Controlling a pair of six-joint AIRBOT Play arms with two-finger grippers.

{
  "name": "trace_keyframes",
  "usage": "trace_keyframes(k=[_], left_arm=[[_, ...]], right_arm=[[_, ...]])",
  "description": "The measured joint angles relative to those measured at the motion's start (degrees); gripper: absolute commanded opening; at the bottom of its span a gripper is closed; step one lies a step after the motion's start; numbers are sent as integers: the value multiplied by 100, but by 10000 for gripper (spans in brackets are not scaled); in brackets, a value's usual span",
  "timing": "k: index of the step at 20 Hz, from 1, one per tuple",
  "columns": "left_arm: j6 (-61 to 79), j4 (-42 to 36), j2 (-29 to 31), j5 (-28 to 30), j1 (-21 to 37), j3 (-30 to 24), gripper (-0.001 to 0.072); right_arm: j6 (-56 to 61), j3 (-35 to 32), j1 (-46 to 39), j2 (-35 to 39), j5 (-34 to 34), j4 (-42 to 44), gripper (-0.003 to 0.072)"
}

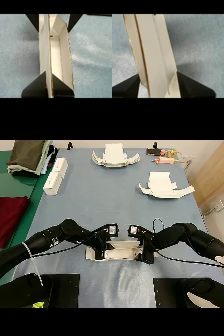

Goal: Fold the box.

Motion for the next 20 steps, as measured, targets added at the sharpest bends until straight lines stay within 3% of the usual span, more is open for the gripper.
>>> trace_keyframes(k=[13, 20], left_arm=[[-2, 0, 0, 0, 0, 0, 13], [-2, 0, 0, -4, 0, 0, 12]], right_arm=[[-507, 22, -164, -122, -70, 116, 703], [-1456, -286, -166, -120, 70, 372, 703]])
